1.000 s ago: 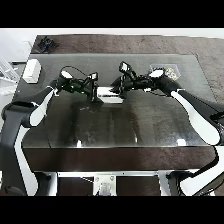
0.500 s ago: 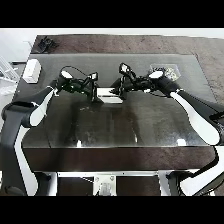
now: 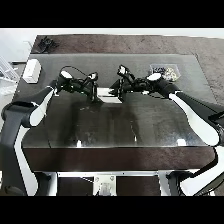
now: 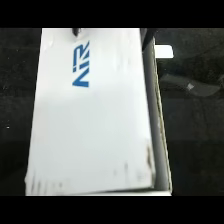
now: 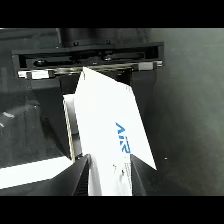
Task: Fold the box and place the chain.
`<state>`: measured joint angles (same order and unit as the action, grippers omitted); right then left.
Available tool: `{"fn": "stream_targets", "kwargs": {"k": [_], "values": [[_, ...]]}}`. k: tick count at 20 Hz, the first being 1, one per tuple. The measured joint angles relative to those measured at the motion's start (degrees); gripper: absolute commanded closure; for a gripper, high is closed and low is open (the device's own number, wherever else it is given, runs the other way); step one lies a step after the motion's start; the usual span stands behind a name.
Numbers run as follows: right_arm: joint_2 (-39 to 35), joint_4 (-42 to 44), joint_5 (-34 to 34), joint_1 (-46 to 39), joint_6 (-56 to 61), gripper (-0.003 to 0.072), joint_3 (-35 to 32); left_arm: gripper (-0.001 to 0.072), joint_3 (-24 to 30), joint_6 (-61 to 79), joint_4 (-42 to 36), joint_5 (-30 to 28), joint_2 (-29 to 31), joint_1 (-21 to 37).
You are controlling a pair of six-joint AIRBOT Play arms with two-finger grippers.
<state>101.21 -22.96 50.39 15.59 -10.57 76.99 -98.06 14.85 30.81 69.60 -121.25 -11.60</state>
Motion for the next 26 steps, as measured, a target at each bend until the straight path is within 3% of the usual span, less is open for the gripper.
{"fn": "stream_targets", "kwargs": {"k": [5,9,17,20,22,23,26], "values": [[0.0,0.7,0.0,0.3,-0.1,0.0381,-1.6,0.0283,0.0,0.0,0.0,0.0,0.0,0.0],[-0.1,0.6,1.9,0.3,-0.1,0.0233,-2.6,0.0282,0.0,0.1,0.0,0.2,0.0,0.0],[0.0,6.2,5.1,-1.8,-0.9,0.0241,-2.8,0.0283,0.0,0.0,0.0,0.3,0.0,-0.1],[0.0,11.4,7.4,-3.0,-2.3,0.0311,-2.8,0.0282,0.0,0.0,0.0,0.3,0.0,-0.1],[0.0,13.2,8.4,-3.5,-2.8,0.0587,-2.8,0.0283,0.0,0.0,0.0,0.2,0.0,-0.1],[0.0,13.9,8.7,-3.7,-3.0,0.0678,-2.8,0.0283,0.0,0.0,0.0,0.2,0.0,-0.1],[0.2,13.9,9.0,-4.0,-3.2,0.0679,-2.8,0.0283,0.0,0.0,0.0,0.1,0.0,-0.1]]}}
